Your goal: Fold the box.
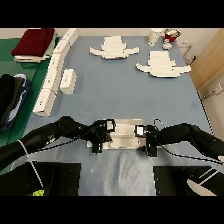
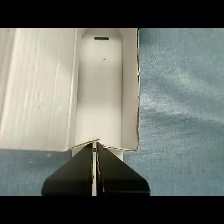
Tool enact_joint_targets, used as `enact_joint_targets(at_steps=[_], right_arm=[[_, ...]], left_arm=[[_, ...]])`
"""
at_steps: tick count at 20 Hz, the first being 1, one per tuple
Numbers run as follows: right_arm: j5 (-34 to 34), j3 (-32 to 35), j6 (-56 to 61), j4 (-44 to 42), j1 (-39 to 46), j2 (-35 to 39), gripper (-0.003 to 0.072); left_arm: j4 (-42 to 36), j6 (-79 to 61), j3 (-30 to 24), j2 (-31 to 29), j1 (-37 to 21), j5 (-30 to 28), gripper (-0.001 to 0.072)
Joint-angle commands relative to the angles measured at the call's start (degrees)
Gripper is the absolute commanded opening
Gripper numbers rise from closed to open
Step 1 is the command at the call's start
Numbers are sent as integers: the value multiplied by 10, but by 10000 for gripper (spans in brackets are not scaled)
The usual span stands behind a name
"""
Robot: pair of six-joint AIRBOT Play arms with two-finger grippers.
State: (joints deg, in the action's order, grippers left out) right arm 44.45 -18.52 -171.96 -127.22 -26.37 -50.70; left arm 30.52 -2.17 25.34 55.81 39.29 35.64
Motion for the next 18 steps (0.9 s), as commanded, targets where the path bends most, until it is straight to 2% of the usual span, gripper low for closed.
enact_joint_targets(at_steps=[1, 4, 5, 6, 7, 14, 15, 16, 17, 18], right_arm=[[0, 0, 0, 0, 0, 0, 458], [0, 0, 0, 0, 0, 0, 458], [0, 0, 0, 0, 0, 0, 458], [0, 0, 0, 0, 0, 0, 458], [0, 0, 0, 0, 0, 0, 458], [0, 0, 0, 0, 0, 0, 458], [0, 0, 0, 0, 0, 0, 459], [0, 0, 0, 0, 0, 0, 458], [0, 0, 0, 0, 0, 0, 458], [0, 0, 0, 0, 0, 0, 459]], left_arm=[[-10, -3, 0, 2, 0, 1, 56], [-31, -3, 0, 15, 0, 0, 57], [-45, -11, 0, 20, 0, 1, 90], [-58, -27, 0, 25, 0, 1, 342], [-64, -31, 0, 28, 0, 0, 469], [-60, -29, 0, 28, -1, 2, 494], [-57, -17, 0, 28, -1, 5, 398], [-41, 14, 0, 27, -1, 5, 103], [-3, 58, 2, 24, -1, 8, 15], [39, 120, 6, 19, -1, 11, 15]])
